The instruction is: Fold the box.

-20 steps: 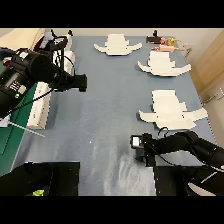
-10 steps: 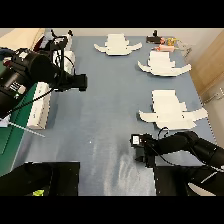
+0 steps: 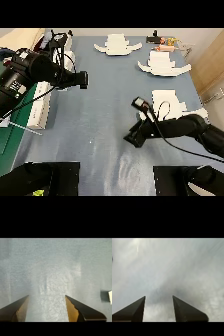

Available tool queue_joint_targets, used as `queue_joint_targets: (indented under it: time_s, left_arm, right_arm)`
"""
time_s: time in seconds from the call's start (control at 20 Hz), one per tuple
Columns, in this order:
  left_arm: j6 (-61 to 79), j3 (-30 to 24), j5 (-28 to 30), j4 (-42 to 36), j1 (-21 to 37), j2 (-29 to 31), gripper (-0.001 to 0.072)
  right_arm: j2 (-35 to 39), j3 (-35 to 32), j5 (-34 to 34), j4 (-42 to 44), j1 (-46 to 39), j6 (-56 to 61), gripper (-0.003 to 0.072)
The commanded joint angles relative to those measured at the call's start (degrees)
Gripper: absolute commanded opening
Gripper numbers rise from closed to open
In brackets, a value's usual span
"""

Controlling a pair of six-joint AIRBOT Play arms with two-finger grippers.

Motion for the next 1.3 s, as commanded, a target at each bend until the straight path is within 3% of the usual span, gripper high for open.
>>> queue_joint_targets:
  time_s: [0.0, 0.1, 0.2, 0.3, 0.4, 0.6, 0.85, 1.1, 1.25]
  left_arm:
    - [0.0, -0.2, -1.0, 0.2, 0.0, 0.0, 0.0693]
    - [0.0, -1.6, -2.9, -0.1, 0.0, 0.0, 0.0692]
    - [0.1, -4.8, -5.5, -3.0, 0.0, 0.2, 0.0692]
    - [2.5, -9.7, -6.1, -7.7, -0.2, 1.0, 0.0692]
    - [4.7, -16.0, -3.0, -12.9, -1.5, 3.2, 0.0693]
    - [3.3, -27.5, 4.3, -14.4, -6.5, 9.8, 0.0693]
    - [3.4, -30.2, 4.7, -14.4, -9.4, 12.0, 0.0692]
    - [3.4, -30.2, 9.9, -14.5, -9.4, 12.0, 0.0692]
    - [3.4, -30.2, 13.6, -14.5, -9.4, 11.9, 0.0692]
  right_arm:
    - [0.0, 11.7, -5.0, -13.9, -2.4, 36.2, 0.0507]
    - [0.0, 16.2, -14.9, -28.7, -6.7, 51.5, 0.0506]
    - [0.0, 19.5, -26.3, -40.9, -12.2, 56.3, 0.0506]
    - [0.0, 21.4, -36.0, -47.3, -17.8, 55.3, 0.0506]
    - [0.0, 21.5, -40.5, -48.8, -21.6, 52.3, 0.0507]
    - [-0.1, 21.4, -39.6, -48.2, -22.6, 50.4, 0.0506]
    - [-4.6, 21.5, -38.0, -54.9, -25.4, 50.7, 0.0504]
    - [-17.4, 25.9, -36.5, -55.1, -43.2, 42.1, 0.0505]
    - [-25.6, 32.3, -35.5, -46.5, -55.9, 32.4, 0.0503]
